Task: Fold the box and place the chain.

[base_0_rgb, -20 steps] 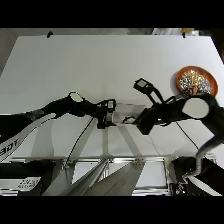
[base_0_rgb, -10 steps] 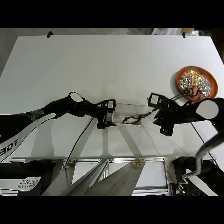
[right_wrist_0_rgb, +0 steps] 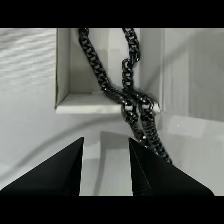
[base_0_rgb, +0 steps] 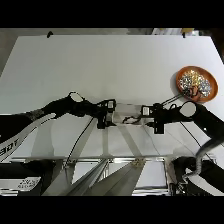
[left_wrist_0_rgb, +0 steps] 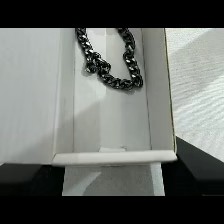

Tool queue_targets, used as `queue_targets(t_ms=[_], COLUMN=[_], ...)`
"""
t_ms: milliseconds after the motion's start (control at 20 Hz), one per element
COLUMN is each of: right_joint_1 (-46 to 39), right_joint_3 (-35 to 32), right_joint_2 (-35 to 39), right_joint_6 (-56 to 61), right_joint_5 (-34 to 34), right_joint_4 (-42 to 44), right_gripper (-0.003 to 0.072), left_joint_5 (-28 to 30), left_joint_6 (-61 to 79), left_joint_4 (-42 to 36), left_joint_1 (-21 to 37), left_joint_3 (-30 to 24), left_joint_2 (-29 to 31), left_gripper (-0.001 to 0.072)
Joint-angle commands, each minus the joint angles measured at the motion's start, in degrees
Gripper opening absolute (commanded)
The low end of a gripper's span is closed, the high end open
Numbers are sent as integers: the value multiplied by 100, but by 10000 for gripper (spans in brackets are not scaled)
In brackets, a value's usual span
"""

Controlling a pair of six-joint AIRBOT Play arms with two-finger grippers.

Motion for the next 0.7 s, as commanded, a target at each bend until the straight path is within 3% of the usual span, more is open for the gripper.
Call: queue_targets(t_ms=[0, 400, 450, 600, 650], right_joint_1=[-4, -4, -4, -7, -4], right_joint_3=[-31, -31, -31, -31, -31], right_joint_2=[-374, -400, -400, -391, -330], right_joint_6=[-452, -588, -588, -584, -575], right_joint_5=[-501, -610, -629, -457, -323], right_joint_4=[280, 588, 625, 586, 317], right_gripper=[313, 286, 247, 16, 16], left_joint_5=[2, 2, 2, 0, 2], left_joint_6=[2, 2, 2, 2, 2], left_joint_4=[0, 0, 0, 0, 0], left_joint_1=[0, 0, 0, 0, 0], left_joint_3=[2, 2, 2, 2, 2], left_joint_2=[4, 2, 2, 2, 4], left_gripper=[330, 330, 330, 330, 330])
